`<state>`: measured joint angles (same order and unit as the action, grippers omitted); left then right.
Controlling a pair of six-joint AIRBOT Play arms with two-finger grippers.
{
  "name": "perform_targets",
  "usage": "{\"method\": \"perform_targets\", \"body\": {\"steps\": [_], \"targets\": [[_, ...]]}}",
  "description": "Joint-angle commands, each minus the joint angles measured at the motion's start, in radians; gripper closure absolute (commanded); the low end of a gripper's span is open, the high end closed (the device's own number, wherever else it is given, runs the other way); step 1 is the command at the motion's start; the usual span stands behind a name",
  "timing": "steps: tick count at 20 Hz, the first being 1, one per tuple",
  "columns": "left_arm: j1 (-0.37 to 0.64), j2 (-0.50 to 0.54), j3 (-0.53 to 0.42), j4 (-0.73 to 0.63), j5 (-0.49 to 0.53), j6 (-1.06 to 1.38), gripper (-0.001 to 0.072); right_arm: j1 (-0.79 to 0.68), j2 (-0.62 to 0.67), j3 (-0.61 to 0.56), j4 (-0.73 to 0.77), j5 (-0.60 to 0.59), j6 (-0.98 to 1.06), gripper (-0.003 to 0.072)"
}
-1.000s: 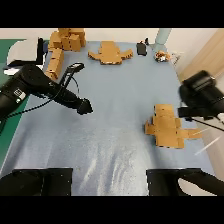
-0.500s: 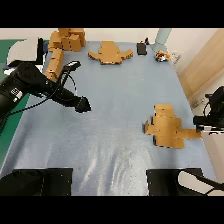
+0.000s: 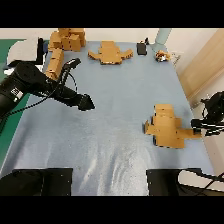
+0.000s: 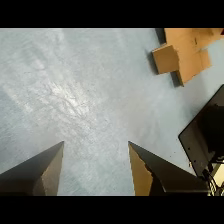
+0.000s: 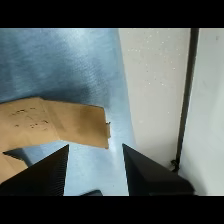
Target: Fold the box.
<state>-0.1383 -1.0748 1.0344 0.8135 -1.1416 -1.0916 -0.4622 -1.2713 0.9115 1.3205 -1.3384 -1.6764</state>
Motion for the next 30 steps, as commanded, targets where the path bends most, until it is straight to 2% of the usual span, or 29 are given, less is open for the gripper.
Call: {"method": "perform_targets", "body": {"steps": [1, 2, 3, 6, 9, 10, 11, 12, 14, 15, 16, 20, 23, 29, 30], "targets": [[0.001, 0.0, 0.001, -0.007, 0.002, 0.0, 0.0124, -0.03, -0.02, -0.001, 0.108, 0.01, -0.129, 0.0187], [0.001, 0.0, 0.001, -0.007, 0.002, 0.0, 0.0123, -0.031, -0.02, -0.001, 0.154, 0.002, -0.181, 0.0187], [0.001, 0.0, 0.001, -0.007, 0.007, 0.0, 0.0123, -0.031, -0.02, -0.001, 0.189, -0.005, -0.233, 0.0247], [0.001, 0.0, 0.001, -0.007, 0.009, 0.0, 0.0123, -0.031, -0.019, -0.001, 0.222, -0.011, -0.265, 0.0346], [0.001, 0.0, 0.001, -0.007, 0.009, 0.0, 0.0124, -0.03, -0.005, -0.001, 0.278, -0.023, -0.29, 0.0354], [0.001, 0.0, 0.001, -0.007, 0.01, 0.0, 0.0124, -0.03, 0.006, 0.0, 0.298, -0.023, -0.294, 0.0398], [0.001, 0.0, 0.001, -0.007, 0.01, 0.0, 0.0124, -0.03, 0.019, 0.0, 0.329, -0.024, -0.3, 0.0498], [0.001, 0.0, 0.001, -0.007, 0.01, 0.0, 0.0124, -0.03, 0.031, 0.0, 0.371, -0.029, -0.318, 0.0532], [0.001, 0.0, 0.001, -0.007, 0.01, 0.0, 0.0123, -0.029, 0.043, -0.001, 0.512, -0.048, -0.364, 0.0533], [0.001, 0.0, 0.001, -0.007, 0.01, 0.0, 0.0123, -0.024, 0.043, -0.001, 0.578, -0.057, -0.375, 0.0568], [0.001, 0.0, 0.001, -0.007, 0.01, 0.0, 0.0124, -0.013, 0.042, -0.001, 0.617, -0.056, -0.372, 0.0679], [0.001, 0.0, 0.001, -0.024, 0.008, 0.0, 0.0123, 0.079, 0.043, -0.002, 0.743, -0.027, -0.241, 0.0679], [0.001, 0.0, 0.001, -0.056, 0.008, 0.001, 0.0124, 0.201, 0.043, -0.003, 0.768, 0.001, -0.138, 0.0679], [0.001, 0.0, 0.001, -0.059, -0.023, 0.001, 0.0123, 0.515, 0.042, -0.1, 0.743, 0.199, 0.037, 0.0673], [0.001, 0.0, 0.001, -0.059, -0.03, 0.001, 0.0113, 0.536, 0.042, -0.101, 0.727, 0.232, 0.066, 0.0561]]}}
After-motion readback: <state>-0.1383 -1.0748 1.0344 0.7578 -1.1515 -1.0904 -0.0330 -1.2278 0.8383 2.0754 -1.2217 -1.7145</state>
